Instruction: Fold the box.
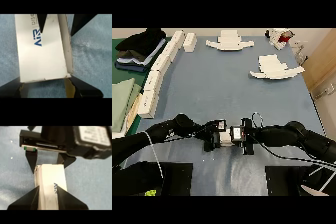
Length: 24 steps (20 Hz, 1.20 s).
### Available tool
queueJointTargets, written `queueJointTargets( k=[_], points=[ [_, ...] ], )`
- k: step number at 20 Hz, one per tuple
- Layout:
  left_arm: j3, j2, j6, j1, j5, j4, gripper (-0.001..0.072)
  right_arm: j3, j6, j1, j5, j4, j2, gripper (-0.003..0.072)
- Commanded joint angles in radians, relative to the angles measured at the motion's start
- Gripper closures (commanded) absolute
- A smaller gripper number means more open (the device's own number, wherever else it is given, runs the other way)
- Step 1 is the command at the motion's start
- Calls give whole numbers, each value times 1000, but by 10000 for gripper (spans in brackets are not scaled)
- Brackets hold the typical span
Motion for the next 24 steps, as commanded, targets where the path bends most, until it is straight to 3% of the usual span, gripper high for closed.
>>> queueJointTargets(
  k=[1,2,4,6,12,24],
  points=[
    [0,0,0,1,0,1,92,0,102,-1,-3,2,40,342],
    [0,0,0,1,0,1,93,-5,169,-1,0,7,48,354],
    [0,0,0,1,0,1,92,-45,223,-17,40,137,61,572],
    [0,0,0,1,0,1,92,-110,231,-26,121,248,83,651],
    [0,0,0,1,0,1,92,-239,357,-24,340,267,120,684],
    [0,0,0,1,0,1,93,-298,434,70,416,264,41,684]
  ],
)
